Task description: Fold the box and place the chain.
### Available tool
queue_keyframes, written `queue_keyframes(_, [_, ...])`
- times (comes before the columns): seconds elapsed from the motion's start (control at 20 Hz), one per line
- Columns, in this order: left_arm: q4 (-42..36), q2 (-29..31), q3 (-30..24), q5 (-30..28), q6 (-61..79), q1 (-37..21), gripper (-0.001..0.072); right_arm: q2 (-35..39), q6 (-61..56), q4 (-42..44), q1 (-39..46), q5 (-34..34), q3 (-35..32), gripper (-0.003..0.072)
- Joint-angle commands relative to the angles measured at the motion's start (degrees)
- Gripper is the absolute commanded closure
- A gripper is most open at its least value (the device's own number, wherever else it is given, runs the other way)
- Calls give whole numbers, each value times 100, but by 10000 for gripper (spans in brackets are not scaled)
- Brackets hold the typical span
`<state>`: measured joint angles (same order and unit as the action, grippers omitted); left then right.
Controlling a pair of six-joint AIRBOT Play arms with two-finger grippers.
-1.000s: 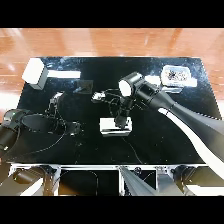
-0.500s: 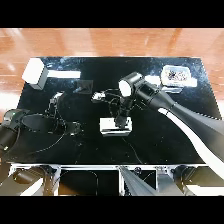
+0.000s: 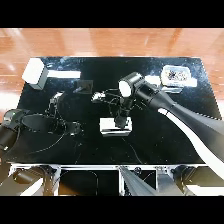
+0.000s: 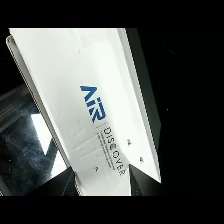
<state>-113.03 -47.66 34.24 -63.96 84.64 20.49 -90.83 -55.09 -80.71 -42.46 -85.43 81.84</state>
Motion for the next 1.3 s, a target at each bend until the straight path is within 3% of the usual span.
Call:
queue_keyframes(0.0, [2,0,-2,-2,4,2,205,-4,-4,11,-4,-81,-2,303])
queue_keyframes(1.25, [2,0,-2,4,4,2,205,-11,-26,168,-7,-116,-144,293])
